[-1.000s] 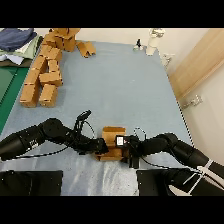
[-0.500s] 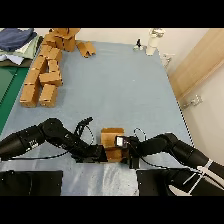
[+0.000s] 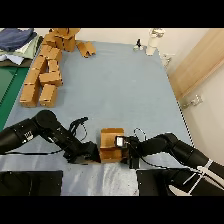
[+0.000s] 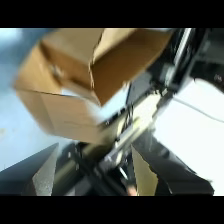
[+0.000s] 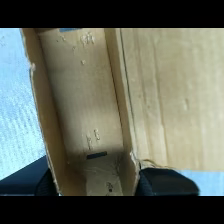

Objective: Fold the box.

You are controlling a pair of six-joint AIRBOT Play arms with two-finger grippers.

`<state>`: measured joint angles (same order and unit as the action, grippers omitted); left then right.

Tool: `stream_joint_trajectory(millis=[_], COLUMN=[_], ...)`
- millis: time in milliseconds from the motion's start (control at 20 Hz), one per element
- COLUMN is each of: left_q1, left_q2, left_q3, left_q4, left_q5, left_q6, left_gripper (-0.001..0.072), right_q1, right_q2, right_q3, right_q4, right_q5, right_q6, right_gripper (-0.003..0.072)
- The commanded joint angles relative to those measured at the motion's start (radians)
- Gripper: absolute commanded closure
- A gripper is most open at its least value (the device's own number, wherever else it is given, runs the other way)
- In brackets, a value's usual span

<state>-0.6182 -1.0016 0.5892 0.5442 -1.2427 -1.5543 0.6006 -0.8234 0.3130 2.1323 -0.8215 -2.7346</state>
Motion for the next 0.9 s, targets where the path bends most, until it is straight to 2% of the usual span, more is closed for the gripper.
stream_joint_trajectory(millis=[0, 100, 150, 200, 250, 500, 600, 750, 850], left_q1=[0.064, 0.065, 0.065, 0.065, 0.065, 0.065, 0.065, 0.065, 0.065], left_q2=[0.000, 0.005, 0.016, 0.033, 0.057, 0.212, 0.301, 0.401, 0.417], left_q3=[0.012, 0.012, 0.012, 0.012, 0.013, 0.012, 0.012, 0.012, 0.012], left_q4=[0.000, 0.002, 0.004, 0.017, 0.039, 0.258, 0.335, 0.369, 0.400], left_q5=[-0.225, -0.251, -0.246, -0.236, -0.226, -0.174, -0.079, 0.062, 0.071], left_q6=[0.021, 0.047, 0.071, 0.082, 0.097, 0.023, 0.018, 0.018, 0.017], left_gripper=[0.0016, 0.0019, 0.0176, 0.0399, 0.0688, 0.0697, 0.0697, 0.0696, 0.0695], right_q1=[-0.001, -0.001, -0.001, -0.001, -0.001, -0.001, -0.001, -0.001, -0.001], right_q2=[0.000, 0.000, 0.000, 0.000, 0.000, 0.000, 0.000, 0.000, 0.000], right_q3=[0.001, 0.001, 0.001, 0.001, 0.001, 0.001, 0.001, 0.001, 0.001], right_q4=[0.000, 0.000, 0.000, 0.000, 0.000, 0.000, 0.000, 0.000, 0.000], right_q5=[0.001, 0.001, 0.001, 0.001, 0.000, 0.000, 0.001, 0.000, 0.001], right_q6=[0.000, 0.000, 0.000, 0.000, 0.000, 0.000, 0.000, 0.000, 0.000], right_gripper=[0.0168, 0.0168, 0.0168, 0.0168, 0.0168, 0.0167, 0.0168, 0.0168, 0.0168])
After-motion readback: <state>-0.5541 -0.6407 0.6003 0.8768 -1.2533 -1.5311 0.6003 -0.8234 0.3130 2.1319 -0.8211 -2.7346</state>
